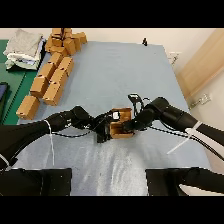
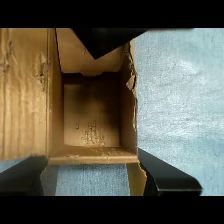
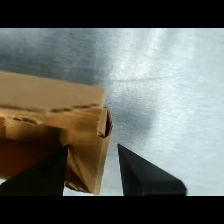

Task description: Fold the box.

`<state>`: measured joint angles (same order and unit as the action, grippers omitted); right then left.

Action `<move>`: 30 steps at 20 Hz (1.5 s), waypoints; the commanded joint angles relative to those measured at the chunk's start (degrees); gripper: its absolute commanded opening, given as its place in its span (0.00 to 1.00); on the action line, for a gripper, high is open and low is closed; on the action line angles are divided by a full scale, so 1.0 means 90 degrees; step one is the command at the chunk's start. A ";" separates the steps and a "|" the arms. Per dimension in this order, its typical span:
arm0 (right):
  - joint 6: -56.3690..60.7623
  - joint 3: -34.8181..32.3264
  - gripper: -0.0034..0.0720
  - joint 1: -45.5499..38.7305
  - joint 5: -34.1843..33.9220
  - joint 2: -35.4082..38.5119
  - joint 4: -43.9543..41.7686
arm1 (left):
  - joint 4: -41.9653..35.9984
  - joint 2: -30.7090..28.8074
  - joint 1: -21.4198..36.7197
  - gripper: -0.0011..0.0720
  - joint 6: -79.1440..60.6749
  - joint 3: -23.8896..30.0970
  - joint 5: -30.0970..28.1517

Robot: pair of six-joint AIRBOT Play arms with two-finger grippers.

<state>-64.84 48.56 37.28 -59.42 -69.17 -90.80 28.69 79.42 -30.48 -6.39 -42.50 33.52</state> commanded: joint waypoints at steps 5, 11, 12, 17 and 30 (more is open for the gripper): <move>0.1166 0.0573 0.60 0.0508 -0.0605 -0.0692 0.0991 | 0.0002 0.0000 -0.0002 0.59 0.0000 -0.0007 0.0000; 0.1156 0.0573 0.13 0.0515 -0.0617 -0.0906 0.1069 | 0.0002 0.0000 -0.0002 0.59 0.0000 -0.0005 -0.0002; 0.1154 0.0573 0.05 0.0515 -0.0597 -0.0925 0.1069 | 0.0002 0.0000 -0.0002 0.59 0.0000 -0.0005 -0.0002; 0.1129 0.0576 0.50 0.0595 -0.0544 -0.0967 0.1039 | 0.0002 0.0000 -0.0002 0.59 0.0000 -0.0005 -0.0002; 0.0879 0.1141 0.55 0.0576 -0.1336 -0.0629 0.0831 | 0.0002 0.0000 -0.0002 0.59 0.0000 -0.0007 -0.0002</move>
<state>-56.47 57.56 42.61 -69.17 -76.31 -84.36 28.69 79.42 -30.48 -6.39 -42.50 33.50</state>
